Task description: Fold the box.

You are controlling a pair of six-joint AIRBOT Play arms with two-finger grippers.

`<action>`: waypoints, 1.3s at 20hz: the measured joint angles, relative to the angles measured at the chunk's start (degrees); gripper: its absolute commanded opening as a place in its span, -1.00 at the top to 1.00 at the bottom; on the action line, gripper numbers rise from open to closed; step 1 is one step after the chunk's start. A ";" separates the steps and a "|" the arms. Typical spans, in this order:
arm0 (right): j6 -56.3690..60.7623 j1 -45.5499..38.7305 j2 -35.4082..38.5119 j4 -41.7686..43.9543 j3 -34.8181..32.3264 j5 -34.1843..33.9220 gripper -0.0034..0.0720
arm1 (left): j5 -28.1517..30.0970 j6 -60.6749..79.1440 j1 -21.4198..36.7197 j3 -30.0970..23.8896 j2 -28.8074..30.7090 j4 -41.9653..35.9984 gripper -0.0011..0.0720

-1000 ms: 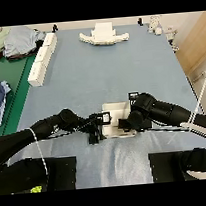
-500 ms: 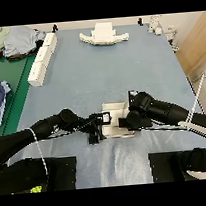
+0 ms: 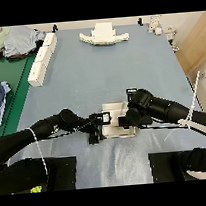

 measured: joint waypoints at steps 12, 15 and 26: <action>-10.38 -8.50 6.58 -2.75 6.99 -9.29 0.91 | 0.00 0.00 0.00 0.00 0.00 0.00 -0.46; -20.50 -20.33 5.40 3.50 7.04 -5.97 0.91 | 0.02 0.00 0.00 0.00 0.00 0.00 -0.46; -74.62 -49.42 -18.23 57.68 7.26 -12.04 0.91 | 0.02 0.00 0.00 0.00 0.00 0.02 -0.46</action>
